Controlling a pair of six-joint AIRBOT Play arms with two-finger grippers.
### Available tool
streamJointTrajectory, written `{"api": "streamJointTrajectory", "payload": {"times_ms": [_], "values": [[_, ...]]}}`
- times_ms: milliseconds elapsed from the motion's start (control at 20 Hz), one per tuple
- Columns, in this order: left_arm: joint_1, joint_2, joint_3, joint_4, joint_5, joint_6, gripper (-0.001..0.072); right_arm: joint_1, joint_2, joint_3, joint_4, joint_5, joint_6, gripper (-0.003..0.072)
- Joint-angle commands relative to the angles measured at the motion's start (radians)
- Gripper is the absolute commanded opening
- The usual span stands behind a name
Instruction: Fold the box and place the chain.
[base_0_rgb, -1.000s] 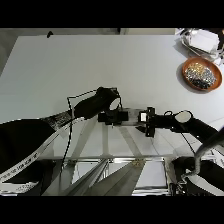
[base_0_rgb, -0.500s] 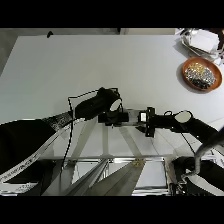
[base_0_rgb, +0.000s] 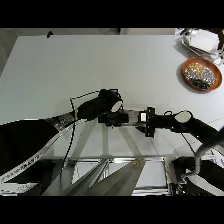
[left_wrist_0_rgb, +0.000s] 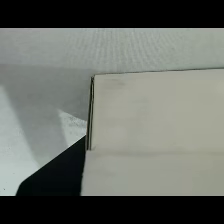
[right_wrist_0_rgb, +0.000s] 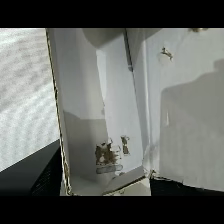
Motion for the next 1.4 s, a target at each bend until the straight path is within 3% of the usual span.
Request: {"api": "streamJointTrajectory", "payload": {"times_ms": [0,150,350,500,650,800,1250,1300,1350], "values": [[-0.003,-0.001,0.000,0.013,-0.002,0.001,0.0208,0.000,0.001,0.000,0.000,0.000,0.000,0.0397],[-0.005,-0.011,0.000,0.016,-0.016,-0.022,0.0190,0.000,0.001,0.000,0.000,0.000,0.000,0.0397],[-0.014,-0.020,0.000,0.022,-0.021,-0.024,0.0005,0.000,0.001,0.000,0.000,0.000,0.000,0.0397],[-0.014,-0.020,0.000,0.023,-0.021,-0.023,0.0005,0.000,0.001,0.000,0.000,0.000,0.000,0.0397],[-0.013,-0.012,0.000,0.018,-0.025,-0.016,0.0084,0.000,0.001,0.000,0.000,0.000,0.000,0.0397],[0.000,0.021,0.000,0.019,-0.043,-0.016,0.0326,0.000,0.001,0.000,0.000,0.000,0.000,0.0397],[0.077,0.169,0.000,0.019,-0.093,0.181,0.0354,0.000,0.001,0.000,0.000,0.000,0.000,0.0397],[0.088,0.196,0.000,0.022,-0.097,0.247,0.0387,0.000,0.001,0.000,0.000,0.001,0.000,0.0397],[0.098,0.225,0.000,0.034,-0.104,0.329,0.0472,0.000,0.001,0.000,0.000,0.000,0.000,0.0397]]}}
